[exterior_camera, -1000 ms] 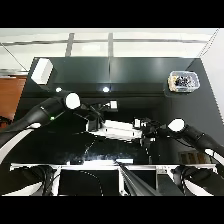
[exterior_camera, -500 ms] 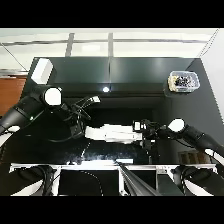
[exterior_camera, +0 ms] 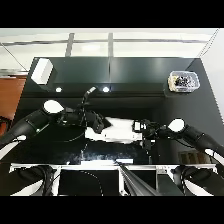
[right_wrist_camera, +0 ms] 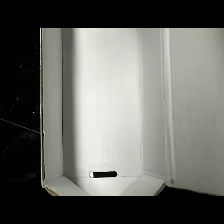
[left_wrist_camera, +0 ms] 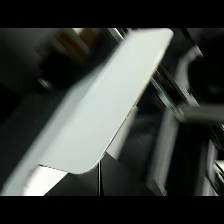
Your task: Fold the box and place the chain.
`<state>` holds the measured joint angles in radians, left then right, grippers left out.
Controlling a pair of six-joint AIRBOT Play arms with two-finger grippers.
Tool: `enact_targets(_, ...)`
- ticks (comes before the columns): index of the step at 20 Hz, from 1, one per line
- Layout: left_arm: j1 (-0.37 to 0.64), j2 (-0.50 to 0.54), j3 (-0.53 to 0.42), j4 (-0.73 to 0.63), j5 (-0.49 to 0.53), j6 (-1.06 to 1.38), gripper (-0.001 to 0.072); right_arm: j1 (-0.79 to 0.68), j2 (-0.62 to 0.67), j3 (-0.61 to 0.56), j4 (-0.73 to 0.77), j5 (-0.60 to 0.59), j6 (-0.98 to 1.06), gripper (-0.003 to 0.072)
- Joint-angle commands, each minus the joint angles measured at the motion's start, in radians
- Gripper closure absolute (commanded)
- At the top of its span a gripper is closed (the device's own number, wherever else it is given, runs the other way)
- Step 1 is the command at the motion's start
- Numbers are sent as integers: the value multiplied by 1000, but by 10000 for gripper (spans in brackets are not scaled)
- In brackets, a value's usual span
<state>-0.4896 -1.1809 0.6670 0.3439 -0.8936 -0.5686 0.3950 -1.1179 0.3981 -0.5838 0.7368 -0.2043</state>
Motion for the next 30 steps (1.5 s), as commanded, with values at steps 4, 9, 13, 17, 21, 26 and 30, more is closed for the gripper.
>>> enact_targets(4,-48,-87,-24,-21,258,138,687,0,0,0,0,-1,0,318)
enact_targets(9,-91,-155,-11,60,259,104,687,0,0,0,0,-1,0,318)
enact_targets(13,-98,-157,30,230,257,-14,687,0,0,0,0,-1,0,318)
enact_targets(17,-88,-103,116,374,197,-12,687,0,0,0,0,-1,0,318)
enact_targets(21,-3,52,125,481,17,-16,686,0,0,0,0,-1,1,318)
enact_targets(26,71,147,10,562,-170,150,76,0,0,0,0,-1,0,318)
enact_targets(30,36,107,-56,556,-66,424,-4,0,0,0,0,-1,1,318)
